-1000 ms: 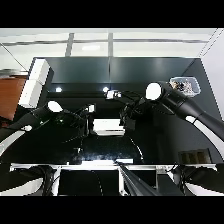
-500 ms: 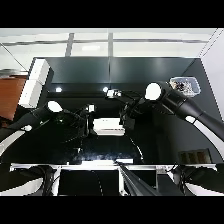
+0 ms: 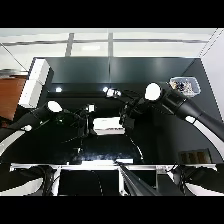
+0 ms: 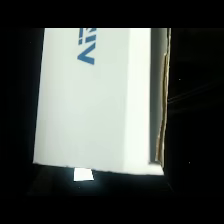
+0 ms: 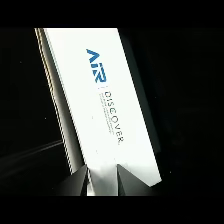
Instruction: Fold the box and place the chain.
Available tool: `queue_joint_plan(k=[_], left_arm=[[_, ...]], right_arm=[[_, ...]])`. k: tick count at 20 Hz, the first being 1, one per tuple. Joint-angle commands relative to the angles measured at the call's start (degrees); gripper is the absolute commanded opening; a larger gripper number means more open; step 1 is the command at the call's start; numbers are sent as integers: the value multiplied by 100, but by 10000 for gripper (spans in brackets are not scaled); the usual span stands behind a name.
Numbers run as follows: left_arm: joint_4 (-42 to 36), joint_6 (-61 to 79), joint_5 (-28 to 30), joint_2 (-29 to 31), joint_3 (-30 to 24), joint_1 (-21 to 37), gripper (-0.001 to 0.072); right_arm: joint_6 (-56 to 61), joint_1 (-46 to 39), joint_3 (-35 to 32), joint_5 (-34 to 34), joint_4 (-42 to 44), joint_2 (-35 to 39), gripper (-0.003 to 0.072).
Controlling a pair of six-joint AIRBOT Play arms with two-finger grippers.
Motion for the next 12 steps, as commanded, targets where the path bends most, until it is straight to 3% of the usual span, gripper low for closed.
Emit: queue_joint_plan(k=[1,12], left_arm=[[0,4,-11,4,2,-4,482],[0,4,-9,4,2,-4,482]], right_arm=[[9,7,-2,4,-7,-4,202],[9,9,-52,153,-11,-17,205]])
